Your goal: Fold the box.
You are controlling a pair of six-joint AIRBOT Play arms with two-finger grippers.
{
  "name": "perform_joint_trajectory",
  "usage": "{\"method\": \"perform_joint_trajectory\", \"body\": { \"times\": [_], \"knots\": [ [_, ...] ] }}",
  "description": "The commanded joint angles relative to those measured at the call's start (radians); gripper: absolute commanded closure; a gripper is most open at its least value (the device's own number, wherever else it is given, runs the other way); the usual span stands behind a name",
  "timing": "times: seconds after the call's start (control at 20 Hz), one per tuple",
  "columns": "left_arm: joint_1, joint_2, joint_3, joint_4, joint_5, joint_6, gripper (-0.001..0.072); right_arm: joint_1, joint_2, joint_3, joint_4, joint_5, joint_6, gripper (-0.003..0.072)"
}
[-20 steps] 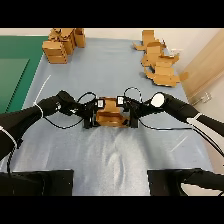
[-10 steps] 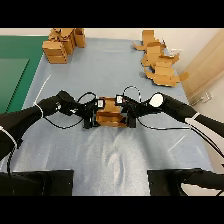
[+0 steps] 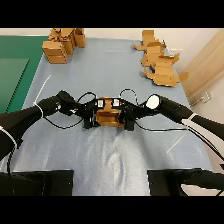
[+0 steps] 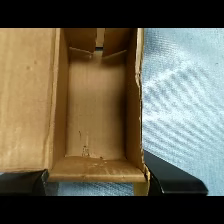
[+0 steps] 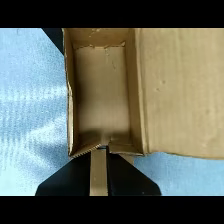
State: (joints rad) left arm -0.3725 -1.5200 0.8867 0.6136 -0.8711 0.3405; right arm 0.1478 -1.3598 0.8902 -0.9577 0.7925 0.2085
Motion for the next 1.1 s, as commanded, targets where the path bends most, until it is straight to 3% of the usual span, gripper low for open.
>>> {"method": "perform_joint_trajectory", "body": {
  "times": [0.0,0.1,0.15,0.3,0.55,0.75,0.9,1.05],
  "knots": [
    [0.000,0.000,0.000,0.000,0.000,0.000,0.0605,0.008,-0.005,0.000,0.004,-0.008,0.000,0.0545],
    [0.000,0.000,0.000,0.000,0.000,-0.001,0.0605,0.008,-0.005,0.000,0.003,-0.008,0.001,0.0586],
    [0.000,0.000,0.000,0.000,0.000,-0.001,0.0605,0.008,-0.005,0.000,0.002,-0.007,0.002,0.0673],
    [0.000,0.000,0.000,0.000,0.000,-0.001,0.0605,0.008,0.006,0.000,-0.035,0.003,0.073,0.0677],
    [0.000,0.000,0.000,0.000,-0.001,-0.001,0.0605,0.008,0.132,0.000,-0.243,0.111,0.275,0.0679],
    [0.000,0.000,0.000,0.000,0.000,-0.001,0.0605,0.000,0.275,0.000,-0.241,0.138,0.357,0.0680],
    [0.000,0.000,0.000,0.000,0.000,-0.001,0.0605,-0.113,0.336,-0.030,-0.195,0.138,0.599,0.0681],
    [0.000,0.000,0.000,0.000,-0.001,-0.002,0.0605,-0.346,0.335,-0.121,-0.023,0.158,0.810,0.0682]
  ]
}}
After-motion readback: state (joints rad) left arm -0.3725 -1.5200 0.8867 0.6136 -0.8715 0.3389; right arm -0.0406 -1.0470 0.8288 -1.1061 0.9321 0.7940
